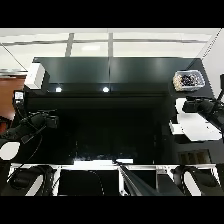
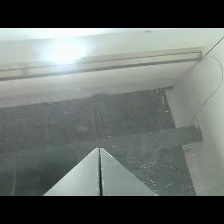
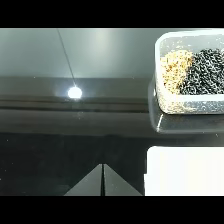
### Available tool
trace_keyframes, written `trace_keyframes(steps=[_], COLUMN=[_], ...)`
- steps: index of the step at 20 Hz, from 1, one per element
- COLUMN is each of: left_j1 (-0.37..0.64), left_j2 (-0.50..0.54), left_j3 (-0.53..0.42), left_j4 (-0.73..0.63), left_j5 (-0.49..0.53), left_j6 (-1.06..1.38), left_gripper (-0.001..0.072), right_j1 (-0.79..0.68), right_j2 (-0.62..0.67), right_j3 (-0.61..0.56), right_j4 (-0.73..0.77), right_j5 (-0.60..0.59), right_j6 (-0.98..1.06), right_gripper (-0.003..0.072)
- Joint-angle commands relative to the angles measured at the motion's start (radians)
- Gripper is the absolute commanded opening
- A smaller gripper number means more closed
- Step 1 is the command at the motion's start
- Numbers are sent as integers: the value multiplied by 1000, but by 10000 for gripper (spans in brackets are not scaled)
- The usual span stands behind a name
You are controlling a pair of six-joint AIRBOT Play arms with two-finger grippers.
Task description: Fold the box and place the chain.
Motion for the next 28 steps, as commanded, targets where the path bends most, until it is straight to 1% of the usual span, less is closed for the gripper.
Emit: trace_keyframes(steps=[1, 3, 4, 5, 6, 7, 8, 9, 12, 13, 14, 15, 16, 17, 18, 19, 21, 22, 23, 24, 26, 28], left_j1=[0, 0, 0, 0, -2, -4, -4, -4, -10, -16, -25, -27, -27, -24, -16, -5, 35, 57, 76, 92, 103, 98], left_j2=[0, 0, 0, 0, 0, 0, 0, -1, -42, -76, -110, -149, -195, -248, -299, -350, -423, -442, -448, -449, -450, -451], left_j3=[0, 0, 0, -1, -1, -1, -1, -2, -3, -1, 11, 38, 84, 149, 217, 291, 402, 432, 438, 436, 435, 435], left_j4=[0, 0, 0, 0, -25, -88, -108, -104, -128, -143, -149, -136, -116, -59, 37, 142, 291, 327, 329, 326, 315, 303], left_j5=[0, 2, 32, 89, 142, 179, 203, 239, 393, 445, 435, 375, 259, 101, -41, -178, -372, -421, -427, -420, -407, -397], left_j6=[0, 0, 0, -9, -11, -11, -11, -10, -11, -11, -1, 36, 82, 103, 62, -44, -307, -389, -415, -431, -436, -437], left_gripper=[26, 26, 26, 26, 26, 26, 26, 26, 31, 252, 716, 713, 713, 713, 712, 712, 712, 712, 712, 712, 711, 712], right_j1=[0, 0, 0, 0, 1, 0, 1, 1, 0, 0, 0, -2, -21, -51, -104, -169, -330, -411, -479, -542, -636, -703], right_j2=[1, 1, 1, 1, 1, 1, 1, -1, -53, -97, -146, -192, -246, -301, -360, -417, -534, -593, -647, -703, -798, -866], right_j3=[0, 0, 0, 0, 0, 0, 0, 0, 0, 0, 0, 15, 63, 125, 206, 289, 463, 548, 621, 691, 776, 803], right_j4=[0, 0, 1, 1, 12, 58, 95, 98, 76, 78, 78, 66, 17, -26, -53, -81, -201, -290, -359, -375, -375, -372], right_j5=[0, 0, 0, -2, -25, -62, -110, -173, -416, -484, -511, -484, -386, -311, -245, -190, -48, 57, 167, 288, 473, 566], right_j6=[0, 0, 0, 0, 0, 0, 0, 0, 0, 0, 0, -6, -27, -23, -16, 27, 233, 356, 433, 415, 325, 291], right_gripper=[17, 17, 17, 17, 17, 17, 17, 17, 26, 282, 708, 699, 699, 699, 698, 698, 698, 698, 698, 698, 698, 698])
